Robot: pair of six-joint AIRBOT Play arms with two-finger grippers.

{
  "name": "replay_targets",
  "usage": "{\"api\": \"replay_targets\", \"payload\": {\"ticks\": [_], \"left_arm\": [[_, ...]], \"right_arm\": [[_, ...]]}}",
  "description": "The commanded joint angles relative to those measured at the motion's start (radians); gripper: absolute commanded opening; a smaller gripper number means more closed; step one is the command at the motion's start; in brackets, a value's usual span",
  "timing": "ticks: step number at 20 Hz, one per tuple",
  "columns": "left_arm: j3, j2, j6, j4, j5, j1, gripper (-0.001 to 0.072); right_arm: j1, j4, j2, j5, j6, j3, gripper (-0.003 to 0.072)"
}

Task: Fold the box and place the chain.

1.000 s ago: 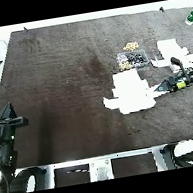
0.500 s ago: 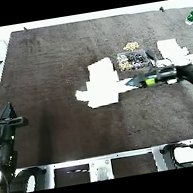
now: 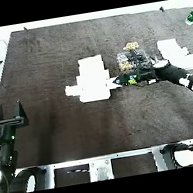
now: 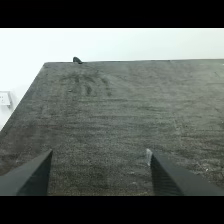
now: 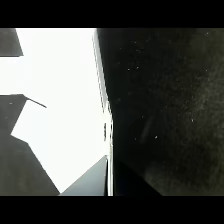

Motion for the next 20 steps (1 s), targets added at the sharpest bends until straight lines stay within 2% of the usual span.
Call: {"api": "replay_targets", "payload": {"ticks": [1,2,4,6,8,10,11,12,13,20], "left_arm": [[0.001,0.0,0.001,0.003,-0.025,0.001,0.0675],[0.002,0.0,-0.009,0.002,-0.055,0.001,0.0673],[0.003,0.0,-0.053,0.002,-0.109,0.001,0.0572],[0.005,-0.018,-0.098,0.001,-0.127,0.001,0.0568],[0.018,-0.08,-0.113,0.001,-0.135,0.001,0.0569],[0.067,-0.191,-0.109,0.003,-0.185,0.001,0.057],[0.104,-0.261,-0.093,0.003,-0.223,0.001,0.0595],[0.144,-0.332,-0.077,0.003,-0.256,0.001,0.0686],[0.194,-0.414,-0.066,0.003,-0.289,0.001,0.0719],[0.598,-0.986,-0.008,0.029,-0.564,0.001,0.0717]], "right_arm": [[0.035,-0.019,-0.005,-0.072,-0.008,0.001,0.0006],[0.035,-0.016,-0.005,-0.073,-0.007,0.0,0.0006],[0.035,-0.015,-0.005,-0.061,-0.006,-0.006,0.0007],[0.035,-0.015,-0.005,-0.073,0.003,-0.02,0.0006],[0.042,-0.01,-0.005,-0.094,-0.001,-0.031,0.0006],[0.052,0.013,-0.005,-0.132,-0.019,-0.036,0.0006],[0.06,0.046,-0.005,-0.137,-0.069,-0.04,0.0006],[0.068,0.072,-0.005,-0.137,-0.097,-0.043,0.0006],[0.076,0.08,-0.005,-0.142,-0.104,-0.043,0.0006],[0.099,0.08,-0.005,-0.205,-0.107,-0.065,0.0007]]}}
